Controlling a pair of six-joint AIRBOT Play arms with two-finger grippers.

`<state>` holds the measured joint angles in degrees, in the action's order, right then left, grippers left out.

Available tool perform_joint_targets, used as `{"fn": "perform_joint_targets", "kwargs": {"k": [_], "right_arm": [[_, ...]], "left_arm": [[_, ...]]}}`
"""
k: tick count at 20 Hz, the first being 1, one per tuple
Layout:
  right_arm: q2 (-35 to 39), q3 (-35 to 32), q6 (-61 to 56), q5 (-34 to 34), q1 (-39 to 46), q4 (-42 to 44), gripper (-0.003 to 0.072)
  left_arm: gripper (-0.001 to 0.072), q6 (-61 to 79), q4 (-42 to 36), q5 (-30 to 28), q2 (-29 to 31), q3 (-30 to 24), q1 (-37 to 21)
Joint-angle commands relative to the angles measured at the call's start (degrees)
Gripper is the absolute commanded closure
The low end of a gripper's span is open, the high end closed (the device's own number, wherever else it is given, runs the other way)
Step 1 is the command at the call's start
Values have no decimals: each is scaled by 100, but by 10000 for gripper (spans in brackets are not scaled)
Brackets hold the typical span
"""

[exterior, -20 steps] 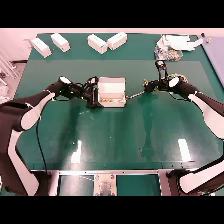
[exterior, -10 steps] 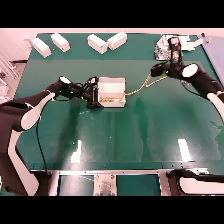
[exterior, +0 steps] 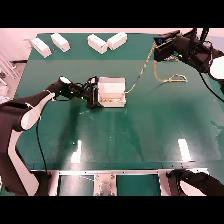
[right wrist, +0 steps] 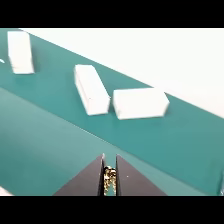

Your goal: Fold the box and place the chain.

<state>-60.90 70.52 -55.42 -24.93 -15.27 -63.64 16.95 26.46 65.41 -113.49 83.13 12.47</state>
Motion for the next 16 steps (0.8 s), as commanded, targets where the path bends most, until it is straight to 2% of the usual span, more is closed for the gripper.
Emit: {"fn": "perform_joint_targets", "kwargs": {"k": [1,4,8,16], "right_arm": [[245,4,0,83,-640,-52,682],[219,2,13,245,-1132,-50,682],[-33,-31,-162,245,-1333,7,682],[-1084,-433,-162,243,-1515,774,682]], "left_arm": [[141,2,2,0,4,2,-2],[141,2,2,0,4,2,-2],[141,2,2,0,4,2,-2],[141,2,2,-2,4,2,-2]]}}
